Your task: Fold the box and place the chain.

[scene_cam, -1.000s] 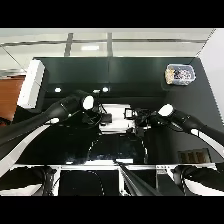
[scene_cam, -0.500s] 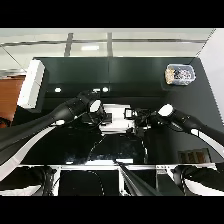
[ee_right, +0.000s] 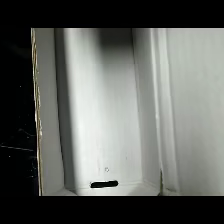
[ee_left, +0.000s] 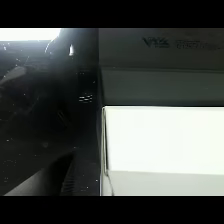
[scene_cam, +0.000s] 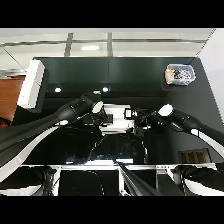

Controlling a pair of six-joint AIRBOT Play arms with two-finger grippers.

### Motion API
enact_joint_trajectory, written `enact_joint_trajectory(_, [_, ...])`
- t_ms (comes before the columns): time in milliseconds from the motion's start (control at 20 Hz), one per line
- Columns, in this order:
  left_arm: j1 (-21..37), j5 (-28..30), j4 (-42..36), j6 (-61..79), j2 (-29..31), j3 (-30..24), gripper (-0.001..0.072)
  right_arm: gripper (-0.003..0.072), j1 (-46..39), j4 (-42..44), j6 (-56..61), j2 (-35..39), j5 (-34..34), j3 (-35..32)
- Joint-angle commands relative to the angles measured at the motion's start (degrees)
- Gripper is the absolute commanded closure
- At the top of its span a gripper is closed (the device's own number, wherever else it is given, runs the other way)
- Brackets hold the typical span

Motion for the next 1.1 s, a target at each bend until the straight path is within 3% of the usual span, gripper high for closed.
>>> enact_joint_trajectory(0, [-0.1, 0.5, -0.9, 0.2, -0.3, 0.0, 0.0568, 0.0560, 0.0, 0.0, 0.0, 0.0, 0.0, 0.0])
enact_joint_trajectory(50, [-0.1, 0.6, -1.1, 0.8, -0.3, 0.0, 0.0683, 0.0561, 0.0, 0.0, 0.0, 0.0, 0.0, 0.0])
enact_joint_trajectory(300, [0.0, 0.7, -1.1, 0.9, -0.4, 0.0, 0.0674, 0.0560, 0.0, 0.0, 0.0, 0.0, 0.0, 0.0])
enact_joint_trajectory(350, [0.0, 0.7, -1.1, 0.9, -0.4, 0.1, 0.0544, 0.0560, 0.0, 0.0, 0.0, 0.0, 0.0, 0.0])
enact_joint_trajectory(400, [0.1, 0.5, -1.0, 0.9, -0.4, 0.1, 0.0330, 0.0560, 0.0, 0.0, 0.0, 0.0, 0.0, 0.0])
enact_joint_trajectory(450, [0.0, 0.3, -0.5, 0.9, -0.4, 0.3, 0.0256, 0.0560, 0.0, 0.0, 0.0, 0.0, 0.1, 0.0])
enact_joint_trajectory(650, [0.1, 0.1, 1.8, 0.9, -0.4, 1.3, 0.0258, 0.0560, 0.0, 0.0, 0.0, 0.0, 0.1, 0.0])
enact_joint_trajectory(700, [0.1, 0.3, 1.7, 0.9, -0.4, 1.4, 0.0320, 0.0560, 0.0, 0.0, 0.0, 0.0, 0.1, 0.0])
enact_joint_trajectory(800, [0.0, 0.3, 1.8, 1.6, -0.4, 1.3, 0.0628, 0.0559, 0.0, 0.0, 0.0, 0.0, 0.1, 0.0])
enact_joint_trajectory(850, [-0.1, 0.3, 1.7, 1.7, -0.5, 1.3, 0.0686, 0.0559, 0.0, 0.0, 0.0, 0.0, 0.1, 0.0])
enact_joint_trajectory(1050, [-0.1, 0.2, 0.8, 1.7, -0.7, 1.3, 0.0686, 0.0530, 0.0, 0.0, 0.0, 0.0, 0.0, 0.0])
